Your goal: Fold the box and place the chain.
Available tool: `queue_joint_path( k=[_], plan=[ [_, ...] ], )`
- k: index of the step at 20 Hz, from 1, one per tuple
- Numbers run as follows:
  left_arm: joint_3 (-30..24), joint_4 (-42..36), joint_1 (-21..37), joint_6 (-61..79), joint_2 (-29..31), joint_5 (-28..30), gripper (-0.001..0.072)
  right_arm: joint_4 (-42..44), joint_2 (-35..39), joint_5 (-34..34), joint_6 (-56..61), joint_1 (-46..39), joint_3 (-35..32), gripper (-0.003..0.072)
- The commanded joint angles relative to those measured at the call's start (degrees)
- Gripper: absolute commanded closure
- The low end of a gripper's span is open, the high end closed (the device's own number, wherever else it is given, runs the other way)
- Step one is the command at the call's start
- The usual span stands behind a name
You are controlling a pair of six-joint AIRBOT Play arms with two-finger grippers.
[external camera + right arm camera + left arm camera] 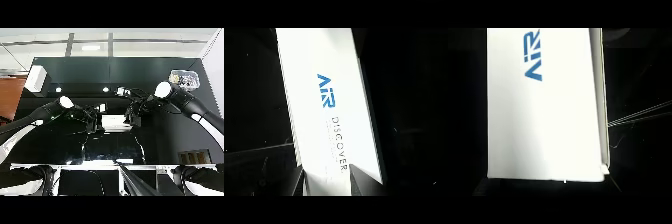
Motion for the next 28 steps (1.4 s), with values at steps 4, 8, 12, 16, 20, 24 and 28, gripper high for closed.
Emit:
queue_joint_path(
  k=[4, 8, 12, 16, 20, 24, 28],
  plan=[
    [0.0, 0.0, 0.1, 0.0, 0.0, 0.2, 0.0246, -0.6, 0.3, 1.7, 0.4, 0.4, -0.5, 0.0386],
    [0.0, 0.0, 0.1, 0.0, 0.0, 0.2, 0.0246, -0.8, 0.7, 3.3, 1.3, 0.2, -0.5, 0.0319],
    [0.0, 0.0, 0.1, 0.0, 0.0, 0.2, 0.0246, -0.8, 0.6, 2.5, 1.5, 0.2, -0.5, 0.0318],
    [0.0, 0.0, 0.1, 0.0, 0.0, 0.2, 0.0246, -0.8, 0.5, 0.3, 1.5, 0.4, -1.3, 0.0317],
    [0.0, -0.1, 0.1, 0.0, 0.0, 0.2, 0.0246, -1.7, 4.4, 12.7, 16.5, -3.6, 3.8, 0.0317],
    [0.0, -0.2, 0.1, 0.0, 0.0, 0.2, 0.0246, -0.5, 8.4, 20.8, 37.9, -13.2, 1.1, 0.033],
    [0.0, -0.2, 0.1, 0.0, 0.0, 0.2, 0.0246, 18.6, 8.4, 9.7, 37.2, -15.1, -12.2, 0.0671]
  ],
)
